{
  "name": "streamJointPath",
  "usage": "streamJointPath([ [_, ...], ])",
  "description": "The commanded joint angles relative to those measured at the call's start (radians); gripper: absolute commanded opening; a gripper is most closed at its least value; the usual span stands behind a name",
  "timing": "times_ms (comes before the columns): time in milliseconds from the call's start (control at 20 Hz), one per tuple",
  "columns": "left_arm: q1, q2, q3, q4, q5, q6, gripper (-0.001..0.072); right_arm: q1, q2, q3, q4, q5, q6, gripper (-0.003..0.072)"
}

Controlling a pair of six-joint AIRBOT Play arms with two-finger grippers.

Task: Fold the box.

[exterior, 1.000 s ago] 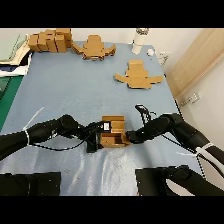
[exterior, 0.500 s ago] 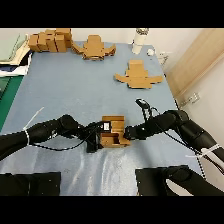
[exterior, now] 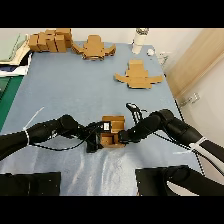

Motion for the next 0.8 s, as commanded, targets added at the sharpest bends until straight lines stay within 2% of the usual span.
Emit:
streamJointPath([
  [0,0.000,0.000,0.000,0.000,0.000,0.000,0.0411,0.090,-0.035,0.050,-0.160,-0.035,0.202,0.0428],
  [250,0.000,0.000,0.000,0.000,0.000,0.000,0.0411,0.228,-0.122,0.169,-0.296,-0.129,0.428,0.0428],
  [350,0.000,0.000,0.000,0.000,0.000,0.000,0.0412,0.254,-0.177,0.219,-0.342,-0.206,0.495,0.0428],
  [500,0.000,0.000,0.000,0.000,0.000,0.000,0.0411,0.262,-0.239,0.257,-0.347,-0.248,0.550,0.0408],
  [550,0.000,0.000,0.000,0.000,0.000,0.000,0.0412,0.262,-0.254,0.258,-0.351,-0.253,0.564,0.0367],
  [600,0.000,0.000,0.000,0.000,0.000,0.000,0.0412,0.262,-0.267,0.258,-0.351,-0.254,0.563,0.0259],
  [750,0.000,0.000,0.000,0.000,0.000,0.000,0.0411,0.266,-0.296,0.258,-0.351,-0.254,0.562,0.0009],
])
